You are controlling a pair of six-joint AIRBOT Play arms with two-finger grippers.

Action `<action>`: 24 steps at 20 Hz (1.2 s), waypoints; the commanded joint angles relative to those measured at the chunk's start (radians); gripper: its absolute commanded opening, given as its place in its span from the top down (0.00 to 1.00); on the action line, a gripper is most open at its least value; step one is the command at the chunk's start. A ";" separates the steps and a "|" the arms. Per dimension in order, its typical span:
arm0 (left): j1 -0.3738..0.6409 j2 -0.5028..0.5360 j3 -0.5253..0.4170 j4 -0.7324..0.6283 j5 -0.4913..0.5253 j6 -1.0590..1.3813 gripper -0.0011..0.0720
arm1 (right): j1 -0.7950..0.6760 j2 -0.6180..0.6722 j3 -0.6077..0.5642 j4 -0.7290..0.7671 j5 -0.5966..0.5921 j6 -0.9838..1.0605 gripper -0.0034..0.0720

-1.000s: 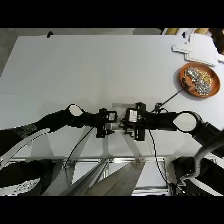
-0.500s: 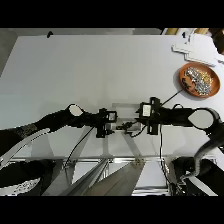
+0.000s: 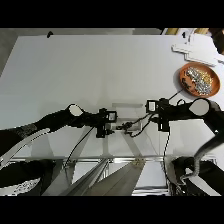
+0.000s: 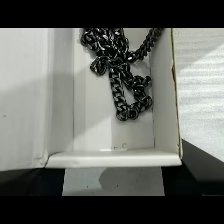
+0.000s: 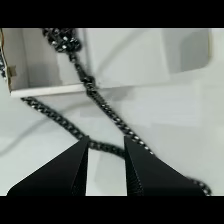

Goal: Fold the box and place the chain.

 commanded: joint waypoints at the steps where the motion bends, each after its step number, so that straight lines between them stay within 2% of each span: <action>1: 0.000 0.000 0.000 0.000 0.000 0.000 0.69 | 0.024 -0.100 -0.001 0.031 0.003 -0.093 0.66; 4: 0.000 0.000 0.000 0.000 0.000 0.000 0.69 | 0.066 -0.149 -0.001 0.098 -0.056 -0.137 0.66; 9: 0.000 0.000 0.000 0.000 0.000 0.000 0.69 | 0.069 -0.150 -0.001 0.110 -0.121 -0.137 0.66; 10: 0.000 0.000 0.000 0.000 0.000 0.000 0.69 | 0.069 -0.150 -0.001 0.109 -0.121 -0.137 0.70; 11: 0.000 0.000 0.000 0.000 0.000 0.000 0.69 | 0.069 -0.150 -0.001 0.109 -0.119 -0.136 0.81; 12: 0.000 0.000 0.000 0.000 0.000 0.000 0.69 | 0.069 -0.150 -0.001 0.109 -0.119 -0.136 0.85; 13: 0.000 0.000 0.000 0.000 0.000 0.000 0.69 | 0.069 -0.150 -0.001 0.109 -0.118 -0.135 0.85; 14: 0.000 0.000 0.000 0.000 0.000 0.000 0.69 | 0.069 -0.150 0.000 0.100 -0.112 -0.130 0.93; 19: 0.000 0.000 0.000 0.000 0.000 0.000 0.69 | 0.069 -0.060 0.000 -0.130 -0.077 0.135 0.93; 20: 0.000 0.000 0.000 0.000 0.000 0.000 0.69 | 0.070 -0.029 0.000 -0.129 -0.051 0.167 0.93; 22: 0.000 0.000 0.000 0.000 0.000 0.000 0.69 | 0.070 0.032 0.000 -0.046 0.010 0.175 0.93; 24: 0.000 0.000 0.000 0.000 0.000 0.000 0.69 | 0.100 0.079 0.000 0.067 0.003 0.175 0.93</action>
